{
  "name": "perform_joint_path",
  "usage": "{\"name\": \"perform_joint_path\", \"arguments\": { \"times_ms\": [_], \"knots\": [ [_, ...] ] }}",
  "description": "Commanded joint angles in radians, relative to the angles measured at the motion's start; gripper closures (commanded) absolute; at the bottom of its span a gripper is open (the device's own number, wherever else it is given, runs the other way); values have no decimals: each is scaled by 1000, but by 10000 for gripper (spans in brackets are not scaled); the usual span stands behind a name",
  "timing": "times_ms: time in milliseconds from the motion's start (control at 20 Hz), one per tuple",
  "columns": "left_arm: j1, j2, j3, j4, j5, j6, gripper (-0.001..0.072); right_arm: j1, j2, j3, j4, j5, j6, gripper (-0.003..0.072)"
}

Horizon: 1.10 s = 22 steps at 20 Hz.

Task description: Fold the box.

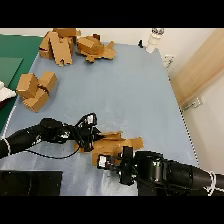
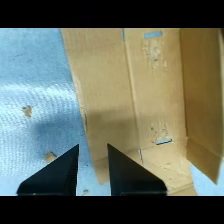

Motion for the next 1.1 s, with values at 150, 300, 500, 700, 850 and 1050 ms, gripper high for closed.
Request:
{"name": "perform_joint_path", "arguments": {
  "times_ms": [150,300,500,700,850,1050],
  "knots": [
    [1,0,0,2,4,0,694,1,1,-1,23,-2,-51,383],
    [0,0,0,2,3,1,694,1,1,-1,22,-2,-51,383],
    [0,0,6,2,3,-3,694,1,1,-1,-7,-9,-51,383],
    [-1,0,22,3,4,-28,694,1,1,-1,-23,-24,-51,383],
    [-1,0,22,55,3,-40,694,1,1,-1,-90,-67,-51,372],
    [-1,0,22,77,-1,-82,694,1,1,-1,-71,-61,-51,372]
  ]
}}
